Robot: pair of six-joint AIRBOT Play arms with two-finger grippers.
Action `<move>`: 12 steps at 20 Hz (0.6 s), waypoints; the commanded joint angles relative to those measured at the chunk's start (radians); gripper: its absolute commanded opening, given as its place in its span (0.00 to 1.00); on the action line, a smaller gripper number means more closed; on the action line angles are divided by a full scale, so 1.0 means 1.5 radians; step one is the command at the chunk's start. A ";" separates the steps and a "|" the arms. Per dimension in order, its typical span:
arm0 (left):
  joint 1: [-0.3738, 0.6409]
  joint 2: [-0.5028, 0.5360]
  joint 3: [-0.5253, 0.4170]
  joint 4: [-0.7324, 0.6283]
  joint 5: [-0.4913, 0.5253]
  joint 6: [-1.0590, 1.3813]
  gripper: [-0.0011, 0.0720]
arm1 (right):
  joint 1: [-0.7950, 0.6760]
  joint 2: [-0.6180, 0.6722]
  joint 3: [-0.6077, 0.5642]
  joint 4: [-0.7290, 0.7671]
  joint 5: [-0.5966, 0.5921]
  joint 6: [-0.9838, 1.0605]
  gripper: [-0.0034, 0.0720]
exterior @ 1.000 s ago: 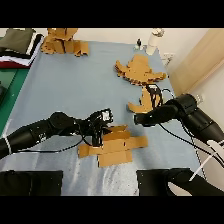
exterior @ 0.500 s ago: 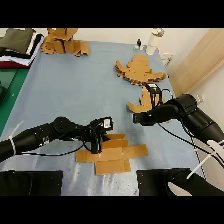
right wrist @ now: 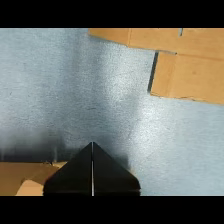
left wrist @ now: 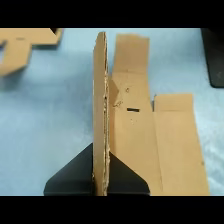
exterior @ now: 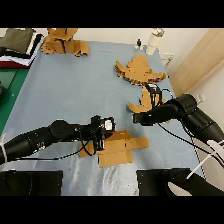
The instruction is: Fold the box.
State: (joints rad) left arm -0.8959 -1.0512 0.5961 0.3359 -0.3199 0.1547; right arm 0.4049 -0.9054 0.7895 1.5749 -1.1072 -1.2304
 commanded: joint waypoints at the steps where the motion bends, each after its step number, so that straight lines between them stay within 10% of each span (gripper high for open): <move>1: -0.032 0.016 -0.009 0.001 0.044 0.009 0.03 | 0.000 0.000 0.001 0.003 0.002 0.001 0.05; 12: -0.110 -0.010 -0.077 -0.002 0.108 -0.029 0.03 | 0.000 0.000 0.001 0.029 0.008 0.001 0.05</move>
State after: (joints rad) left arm -1.0504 -1.0657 0.5007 0.3313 -0.1623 0.1356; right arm 0.4046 -0.9054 0.7895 1.6058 -1.0954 -1.2297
